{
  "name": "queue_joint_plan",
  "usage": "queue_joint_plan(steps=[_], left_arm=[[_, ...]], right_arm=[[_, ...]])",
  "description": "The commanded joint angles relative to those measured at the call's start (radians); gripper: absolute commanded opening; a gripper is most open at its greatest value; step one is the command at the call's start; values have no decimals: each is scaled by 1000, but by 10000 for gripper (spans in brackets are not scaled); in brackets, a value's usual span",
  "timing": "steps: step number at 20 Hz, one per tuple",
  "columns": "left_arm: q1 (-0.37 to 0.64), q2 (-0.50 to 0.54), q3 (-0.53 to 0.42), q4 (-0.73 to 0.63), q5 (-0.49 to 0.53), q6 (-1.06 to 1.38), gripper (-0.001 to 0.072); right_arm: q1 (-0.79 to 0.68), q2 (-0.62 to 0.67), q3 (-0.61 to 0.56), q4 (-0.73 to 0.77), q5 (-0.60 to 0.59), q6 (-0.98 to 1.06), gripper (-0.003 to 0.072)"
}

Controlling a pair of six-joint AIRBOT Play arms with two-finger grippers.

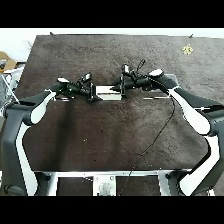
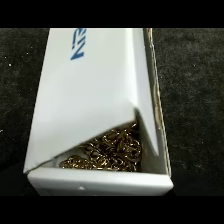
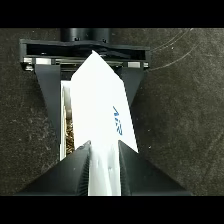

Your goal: Fold the box and place the chain.

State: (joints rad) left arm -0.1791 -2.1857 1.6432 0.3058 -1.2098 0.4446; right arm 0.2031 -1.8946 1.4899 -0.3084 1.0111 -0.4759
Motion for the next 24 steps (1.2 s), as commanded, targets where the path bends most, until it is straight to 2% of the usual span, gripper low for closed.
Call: queue_joint_plan(steps=[1,8,11,16,24], left_arm=[[0,0,0,1,-2,1,412],[0,0,0,1,-2,1,412],[0,0,0,1,-2,1,412],[0,0,0,1,-2,1,412],[0,0,0,1,-2,1,412]], right_arm=[[-1,-1,2,-14,-14,5,197],[-1,-1,0,-93,-12,54,197],[-1,-1,-1,-97,47,77,197],[-1,-23,-2,-191,78,186,197],[-5,6,0,-109,92,185,216]])
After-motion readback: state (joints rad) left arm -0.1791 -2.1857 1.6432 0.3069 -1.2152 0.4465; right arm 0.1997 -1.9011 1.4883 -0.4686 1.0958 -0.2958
